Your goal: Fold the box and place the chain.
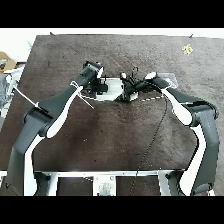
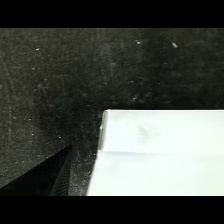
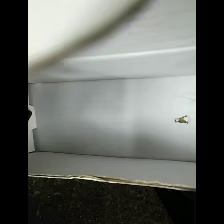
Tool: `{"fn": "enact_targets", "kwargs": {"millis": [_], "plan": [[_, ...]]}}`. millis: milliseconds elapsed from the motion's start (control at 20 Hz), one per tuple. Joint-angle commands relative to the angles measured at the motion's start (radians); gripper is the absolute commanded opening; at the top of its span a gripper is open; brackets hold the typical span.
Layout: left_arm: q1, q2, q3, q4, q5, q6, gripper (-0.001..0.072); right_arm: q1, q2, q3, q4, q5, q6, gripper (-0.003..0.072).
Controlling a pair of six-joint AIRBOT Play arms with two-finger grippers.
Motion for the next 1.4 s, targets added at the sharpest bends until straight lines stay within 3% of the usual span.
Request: {"fn": "enact_targets", "kwargs": {"millis": [0,50,100,550,600,650,950,1000,1050,1100,1350], "plan": [[-0.001,-0.001,0.001,0.013,-0.018,-0.016,0.0313,0.000,0.000,0.000,0.000,0.000,0.000,0.0438],[-0.001,-0.001,0.001,0.014,-0.017,-0.016,0.0161,0.000,0.000,0.000,0.000,0.000,0.000,0.0438],[-0.001,0.000,0.001,0.012,-0.013,-0.014,0.0067,0.000,0.000,0.000,0.000,0.000,0.000,0.0438],[-0.001,0.000,0.001,0.002,-0.032,-0.020,0.0012,0.000,0.000,0.000,0.000,0.000,0.000,0.0437],[-0.001,0.001,0.001,-0.008,-0.031,-0.016,0.0112,0.000,0.000,0.000,0.000,0.000,0.000,0.0438],[-0.001,0.002,0.001,-0.034,-0.023,0.002,0.0334,0.000,0.000,0.000,0.000,0.000,0.000,0.0437],[-0.001,0.016,0.001,-0.048,-0.034,0.006,0.0357,0.000,0.000,0.000,0.000,0.000,0.000,0.0438],[-0.001,0.028,0.001,-0.052,-0.047,0.015,0.0444,0.000,0.000,0.000,0.000,0.000,0.000,0.0437],[-0.001,0.042,0.001,-0.058,-0.055,0.054,0.0590,0.000,0.000,0.000,0.000,0.000,0.000,0.0438],[-0.001,0.058,0.001,-0.063,-0.068,0.088,0.0618,0.000,0.000,0.000,0.000,0.000,0.000,0.0437],[0.014,0.157,0.002,-0.046,-0.138,0.195,0.0616,0.000,0.000,0.000,0.000,0.000,0.000,0.0438]]}}
